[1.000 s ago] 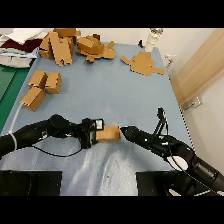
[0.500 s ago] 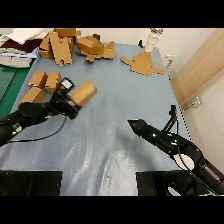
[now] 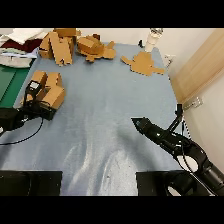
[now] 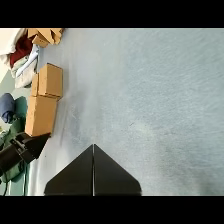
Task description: Fold the box.
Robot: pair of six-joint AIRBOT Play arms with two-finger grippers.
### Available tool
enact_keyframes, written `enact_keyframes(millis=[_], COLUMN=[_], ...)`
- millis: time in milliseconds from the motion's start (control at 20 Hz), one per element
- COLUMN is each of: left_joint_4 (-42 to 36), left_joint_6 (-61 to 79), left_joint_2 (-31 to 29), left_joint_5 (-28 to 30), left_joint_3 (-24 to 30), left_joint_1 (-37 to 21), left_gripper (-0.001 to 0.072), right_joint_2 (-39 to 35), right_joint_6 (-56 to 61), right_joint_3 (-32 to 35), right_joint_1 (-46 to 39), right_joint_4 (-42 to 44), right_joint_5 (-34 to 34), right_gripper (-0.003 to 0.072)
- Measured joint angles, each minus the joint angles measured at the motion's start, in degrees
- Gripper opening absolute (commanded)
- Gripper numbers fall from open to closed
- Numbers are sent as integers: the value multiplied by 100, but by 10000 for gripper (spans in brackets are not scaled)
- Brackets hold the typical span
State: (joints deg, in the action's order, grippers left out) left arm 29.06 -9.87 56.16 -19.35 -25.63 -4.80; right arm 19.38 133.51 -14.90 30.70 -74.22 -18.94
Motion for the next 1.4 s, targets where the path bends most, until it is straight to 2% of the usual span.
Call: enact_keyframes(millis=[200,400,450,500,850,1000,1150,1200,1250,1300,1400], left_joint_4=[1038,1596,1668,1718,1869,1904,1862,1770,1650,1532,1272], left_joint_6=[-988,-1545,-1604,-1659,-1792,-1917,-2162,-2225,-2269,-2284,-2293], left_joint_2=[0,0,0,0,-240,-708,-1283,-1447,-1567,-1641,-1698], left_joint_5=[-98,-310,-391,-455,-765,-1252,-1910,-2155,-2393,-2529,-2647], left_joint_3=[76,98,101,101,-162,-483,-741,-793,-828,-852,-883], left_joint_1=[-527,-901,-942,-970,-1054,-1060,-1016,-922,-765,-562,11], left_gripper=[482,490,693,703,702,702,700,614,231,12,11], right_joint_2=[-9,-11,-11,-11,-15,-15,-7,7,39,98,352], right_joint_6=[0,0,0,0,0,-2,-26,-74,-160,-229,-350], right_joint_3=[0,0,0,0,0,0,2,2,-2,-17,-122], right_joint_1=[0,0,0,0,0,0,0,0,0,0,0], right_joint_4=[4,70,76,87,111,111,114,114,111,109,22], right_joint_5=[-4,-11,-13,-13,-85,-157,-236,-289,-313,-339,-400], right_gripper=[3,3,3,3,3,4,43,43,42,29,4])
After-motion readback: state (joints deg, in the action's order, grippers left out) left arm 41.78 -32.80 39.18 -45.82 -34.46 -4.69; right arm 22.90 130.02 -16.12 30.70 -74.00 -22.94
